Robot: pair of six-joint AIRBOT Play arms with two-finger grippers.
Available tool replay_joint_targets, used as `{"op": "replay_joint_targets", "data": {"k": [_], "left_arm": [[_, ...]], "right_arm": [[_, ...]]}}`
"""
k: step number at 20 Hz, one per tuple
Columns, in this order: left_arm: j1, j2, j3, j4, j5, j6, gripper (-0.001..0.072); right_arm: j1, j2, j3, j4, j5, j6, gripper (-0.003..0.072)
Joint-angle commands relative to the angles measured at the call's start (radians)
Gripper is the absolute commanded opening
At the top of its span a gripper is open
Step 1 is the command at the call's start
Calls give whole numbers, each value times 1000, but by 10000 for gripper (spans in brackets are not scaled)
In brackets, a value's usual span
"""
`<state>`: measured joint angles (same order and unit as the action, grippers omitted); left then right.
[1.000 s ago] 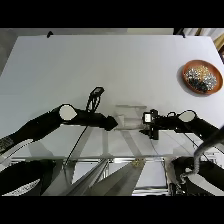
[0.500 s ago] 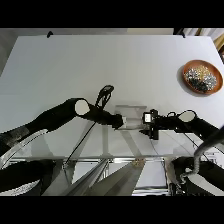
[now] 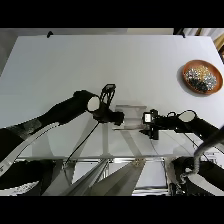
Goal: Fold the box and place the chain.
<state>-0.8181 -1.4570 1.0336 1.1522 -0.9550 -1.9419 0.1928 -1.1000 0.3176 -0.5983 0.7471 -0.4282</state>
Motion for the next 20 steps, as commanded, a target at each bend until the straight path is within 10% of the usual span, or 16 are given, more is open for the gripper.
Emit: {"op": "replay_joint_targets", "data": {"k": [1,13,15,20], "left_arm": [[-26,-73,97,76,-135,-122,572],[-82,-155,177,174,-168,-428,550],[-89,-156,177,204,-163,-439,406],[-104,-167,176,211,-175,-441,391]], "right_arm": [[0,1,0,0,0,0,297],[0,1,0,0,0,0,297],[0,1,0,0,0,0,297],[0,1,0,0,0,0,297]]}}
